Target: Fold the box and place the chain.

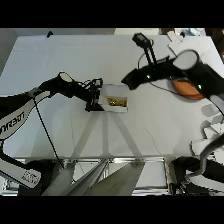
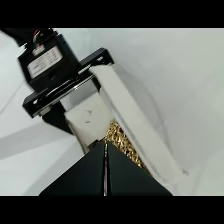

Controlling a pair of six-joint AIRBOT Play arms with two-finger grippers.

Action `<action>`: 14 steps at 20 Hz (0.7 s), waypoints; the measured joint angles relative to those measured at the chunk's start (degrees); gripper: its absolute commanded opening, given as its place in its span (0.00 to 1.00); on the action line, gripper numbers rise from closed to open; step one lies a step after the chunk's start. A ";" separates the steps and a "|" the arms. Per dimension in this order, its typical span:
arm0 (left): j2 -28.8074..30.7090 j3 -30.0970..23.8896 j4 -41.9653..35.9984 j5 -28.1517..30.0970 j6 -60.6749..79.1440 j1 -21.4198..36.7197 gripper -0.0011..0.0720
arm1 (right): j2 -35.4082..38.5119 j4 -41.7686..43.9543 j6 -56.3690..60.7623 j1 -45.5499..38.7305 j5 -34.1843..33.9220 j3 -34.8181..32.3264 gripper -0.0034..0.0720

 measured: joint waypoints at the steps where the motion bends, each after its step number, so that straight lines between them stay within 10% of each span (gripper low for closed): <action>1: 0.00 0.00 0.00 0.00 0.00 0.00 0.30 | -2.60 -0.68 1.66 0.00 0.92 2.75 0.06; 5: 0.00 0.00 0.00 0.00 0.00 0.00 0.30 | -11.67 -2.27 4.33 0.79 5.66 8.24 0.28; 14: 0.00 0.00 0.00 0.00 0.00 0.00 0.30 | -17.64 -5.20 -5.29 5.01 13.00 10.23 0.32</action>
